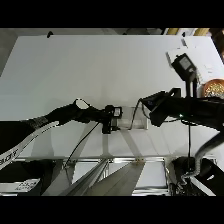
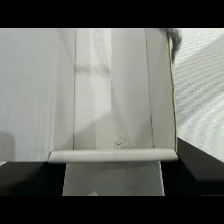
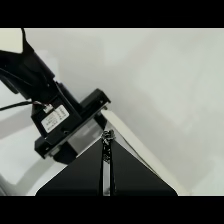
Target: Fold the box and place the chain.
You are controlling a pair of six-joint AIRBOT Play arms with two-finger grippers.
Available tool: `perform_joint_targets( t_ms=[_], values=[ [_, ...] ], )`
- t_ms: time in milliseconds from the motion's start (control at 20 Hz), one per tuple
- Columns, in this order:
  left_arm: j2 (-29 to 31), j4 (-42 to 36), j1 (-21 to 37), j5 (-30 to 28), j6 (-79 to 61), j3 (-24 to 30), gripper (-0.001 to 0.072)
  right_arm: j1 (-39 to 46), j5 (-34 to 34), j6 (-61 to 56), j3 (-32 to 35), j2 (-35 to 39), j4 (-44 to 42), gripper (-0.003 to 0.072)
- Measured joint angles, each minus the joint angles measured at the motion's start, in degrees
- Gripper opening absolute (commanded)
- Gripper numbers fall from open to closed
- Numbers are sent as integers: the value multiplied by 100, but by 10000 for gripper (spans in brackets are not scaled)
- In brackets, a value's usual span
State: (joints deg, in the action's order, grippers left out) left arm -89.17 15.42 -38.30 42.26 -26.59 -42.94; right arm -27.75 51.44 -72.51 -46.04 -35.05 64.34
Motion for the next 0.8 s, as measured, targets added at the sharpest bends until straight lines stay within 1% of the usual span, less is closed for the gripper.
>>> perform_joint_targets(
  t_ms=[150,300,400,800],
  values=[
    [0,0,0,0,0,0,311,46,155,492,0,197,-17,17],
    [0,0,0,0,0,0,311,63,494,901,0,175,-26,17],
    [0,0,-2,0,0,0,311,68,693,1086,0,46,-28,17],
    [0,0,0,0,0,0,311,68,920,1285,57,-682,-33,17]
  ],
)
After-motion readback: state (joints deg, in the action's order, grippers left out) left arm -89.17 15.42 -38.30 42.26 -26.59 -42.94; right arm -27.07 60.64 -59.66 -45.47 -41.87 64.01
